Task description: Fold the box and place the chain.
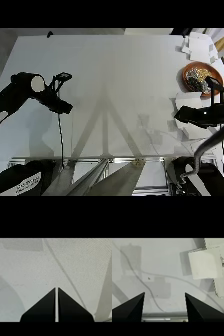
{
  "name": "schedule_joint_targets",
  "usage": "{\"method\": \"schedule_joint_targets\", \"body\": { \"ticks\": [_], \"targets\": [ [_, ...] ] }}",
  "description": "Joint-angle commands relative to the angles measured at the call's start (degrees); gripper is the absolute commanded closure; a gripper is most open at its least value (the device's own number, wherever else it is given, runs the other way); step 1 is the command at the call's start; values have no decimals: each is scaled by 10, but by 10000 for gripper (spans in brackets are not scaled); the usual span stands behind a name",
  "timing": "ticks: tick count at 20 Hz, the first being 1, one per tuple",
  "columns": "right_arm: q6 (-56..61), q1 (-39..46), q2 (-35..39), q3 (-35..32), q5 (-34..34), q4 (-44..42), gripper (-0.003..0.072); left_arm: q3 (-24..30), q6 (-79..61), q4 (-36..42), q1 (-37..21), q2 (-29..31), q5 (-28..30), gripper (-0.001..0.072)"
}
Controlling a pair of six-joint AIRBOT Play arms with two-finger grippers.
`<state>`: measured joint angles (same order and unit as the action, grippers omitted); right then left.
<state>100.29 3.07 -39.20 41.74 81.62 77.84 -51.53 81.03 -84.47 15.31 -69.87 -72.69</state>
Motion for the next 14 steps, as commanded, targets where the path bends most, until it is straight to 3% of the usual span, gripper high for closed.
{"method": "schedule_joint_targets", "body": {
  "ticks": [1, 7, 9, 10, 11, 12, 14],
  "targets": [
    [0, 0, 0, 0, 1, 0, 163, 0, 0, 0, 0, 0, 1, 672],
    [-65, 0, -1, 0, 46, 20, 184, 1, 0, 0, 0, 0, 0, 672],
    [-78, 0, -2, 0, 43, 92, 407, 1, 0, 0, 0, 0, 0, 672],
    [-82, 0, -4, 0, 31, 143, 408, 1, 0, 0, 0, 0, 0, 672],
    [-82, 0, -10, 0, 19, 202, 359, 1, 0, 0, 0, 0, 0, 672],
    [-81, 0, -23, 1, 10, 254, 260, 1, 0, 0, 0, 0, 0, 672],
    [-81, 3, -66, 2, 1, 348, 230, 1, 0, 0, 0, 0, 0, 672]
  ]
}}
